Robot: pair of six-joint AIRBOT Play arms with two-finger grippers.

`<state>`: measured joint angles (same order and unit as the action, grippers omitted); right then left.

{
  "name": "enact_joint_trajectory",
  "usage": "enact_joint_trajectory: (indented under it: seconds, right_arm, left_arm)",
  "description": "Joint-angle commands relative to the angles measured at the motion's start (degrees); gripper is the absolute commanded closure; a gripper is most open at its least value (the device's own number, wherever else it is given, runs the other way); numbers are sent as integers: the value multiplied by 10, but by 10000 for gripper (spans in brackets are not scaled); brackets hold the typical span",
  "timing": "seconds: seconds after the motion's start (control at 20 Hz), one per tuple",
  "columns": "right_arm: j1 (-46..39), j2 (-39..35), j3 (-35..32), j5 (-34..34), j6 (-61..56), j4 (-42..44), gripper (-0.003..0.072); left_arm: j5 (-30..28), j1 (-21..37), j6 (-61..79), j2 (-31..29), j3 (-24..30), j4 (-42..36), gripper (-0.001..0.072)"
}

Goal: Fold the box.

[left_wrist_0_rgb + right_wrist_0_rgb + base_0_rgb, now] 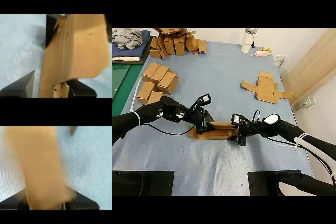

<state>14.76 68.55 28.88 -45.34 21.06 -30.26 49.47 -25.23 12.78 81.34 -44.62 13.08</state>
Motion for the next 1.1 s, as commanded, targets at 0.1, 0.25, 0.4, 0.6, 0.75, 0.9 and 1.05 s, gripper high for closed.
enact_joint_trajectory:
  seconds: [0.1,0.25,0.4,0.6,0.75,0.9,1.05]
  right_arm:
    - [0,0,0,-1,0,-9,151]
    - [0,0,0,0,0,-8,151]
    - [0,0,0,7,0,-9,92]
    - [0,0,0,10,0,-10,76]
    - [0,0,0,9,0,-10,78]
    - [0,0,0,9,0,-10,78]
    - [7,0,0,9,0,-10,79]
  left_arm:
    - [-23,16,-99,-11,-17,5,236]
    - [-24,27,-140,-53,-17,65,236]
    - [-21,32,-268,-112,-17,212,236]
    - [71,31,-383,-156,-17,278,237]
    - [107,14,-491,-156,-17,265,322]
    - [82,-28,-494,-156,-17,265,593]
    - [1,-57,-499,-156,-17,238,607]
